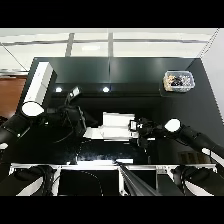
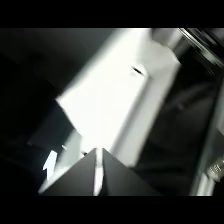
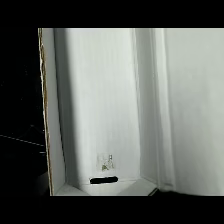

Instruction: Fold the box and place the chain.

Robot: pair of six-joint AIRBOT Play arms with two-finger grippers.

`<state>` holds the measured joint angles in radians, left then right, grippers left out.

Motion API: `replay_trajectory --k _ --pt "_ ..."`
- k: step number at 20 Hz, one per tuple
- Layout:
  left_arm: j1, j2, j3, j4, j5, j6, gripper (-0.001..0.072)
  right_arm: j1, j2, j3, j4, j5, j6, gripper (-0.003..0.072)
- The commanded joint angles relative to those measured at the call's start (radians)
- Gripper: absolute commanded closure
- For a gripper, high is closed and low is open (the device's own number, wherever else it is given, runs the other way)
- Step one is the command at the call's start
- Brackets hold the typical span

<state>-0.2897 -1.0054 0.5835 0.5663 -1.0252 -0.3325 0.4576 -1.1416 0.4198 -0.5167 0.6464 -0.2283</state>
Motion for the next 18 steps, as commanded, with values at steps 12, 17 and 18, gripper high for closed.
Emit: replay_trajectory --k 12,17,18 --pt "-0.241 -0.108 -0.066 0.193 0.372 0.262 0.0027 0.0 0.0 0.0 0.0 0.0 0.0 0.0525" --pt "-0.248 -0.129 -0.063 0.105 0.334 0.262 0.0484 0.0 0.0 0.0 0.0 0.0 0.0 0.0524" --pt "-0.248 -0.129 -0.061 0.092 0.335 0.262 0.0484 0.0 0.0 0.0 0.0 0.0 0.0 0.0525"
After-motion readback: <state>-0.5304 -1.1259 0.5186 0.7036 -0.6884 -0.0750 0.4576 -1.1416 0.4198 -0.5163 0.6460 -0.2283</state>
